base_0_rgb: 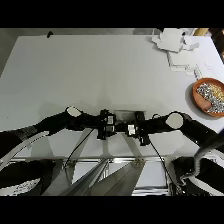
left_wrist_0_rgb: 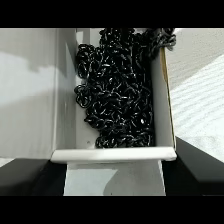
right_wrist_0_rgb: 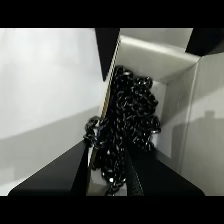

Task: Fold the box and place the chain.

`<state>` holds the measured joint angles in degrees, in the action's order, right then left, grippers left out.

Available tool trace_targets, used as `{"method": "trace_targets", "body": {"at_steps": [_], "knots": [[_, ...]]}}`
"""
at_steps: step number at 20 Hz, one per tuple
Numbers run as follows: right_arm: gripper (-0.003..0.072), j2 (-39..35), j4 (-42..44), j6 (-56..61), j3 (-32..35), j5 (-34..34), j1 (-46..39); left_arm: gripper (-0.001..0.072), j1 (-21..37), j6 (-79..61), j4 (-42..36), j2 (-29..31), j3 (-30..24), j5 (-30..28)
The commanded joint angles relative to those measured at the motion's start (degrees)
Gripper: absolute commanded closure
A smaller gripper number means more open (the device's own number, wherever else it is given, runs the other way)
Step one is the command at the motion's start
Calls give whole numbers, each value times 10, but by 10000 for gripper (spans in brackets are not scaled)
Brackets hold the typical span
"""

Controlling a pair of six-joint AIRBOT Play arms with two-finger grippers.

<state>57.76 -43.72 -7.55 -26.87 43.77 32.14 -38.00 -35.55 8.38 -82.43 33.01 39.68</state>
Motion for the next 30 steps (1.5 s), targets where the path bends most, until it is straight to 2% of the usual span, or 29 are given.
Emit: {"method": "trace_targets", "body": {"at_steps": [1,5,11,17,20,23,25,27,30], "knots": [[468,1,22,0,0,-1,1,434,0,0,0,0,0,0],[468,-18,40,0,0,-1,1,434,0,0,0,0,0,0],[467,-24,78,3,0,-44,0,434,0,0,0,0,0,0],[467,-41,63,2,0,-42,0,434,0,0,0,0,0,0],[467,-100,-19,37,0,-35,0,434,0,0,0,0,0,0],[467,-165,-175,161,0,-33,0,434,0,0,0,0,0,0],[468,-180,-264,223,0,-9,-7,434,0,0,0,0,0,0],[468,-179,-309,264,0,44,-35,434,0,0,0,0,0,0],[468,-172,-320,272,1,121,-103,434,0,0,0,0,0,0]]}}
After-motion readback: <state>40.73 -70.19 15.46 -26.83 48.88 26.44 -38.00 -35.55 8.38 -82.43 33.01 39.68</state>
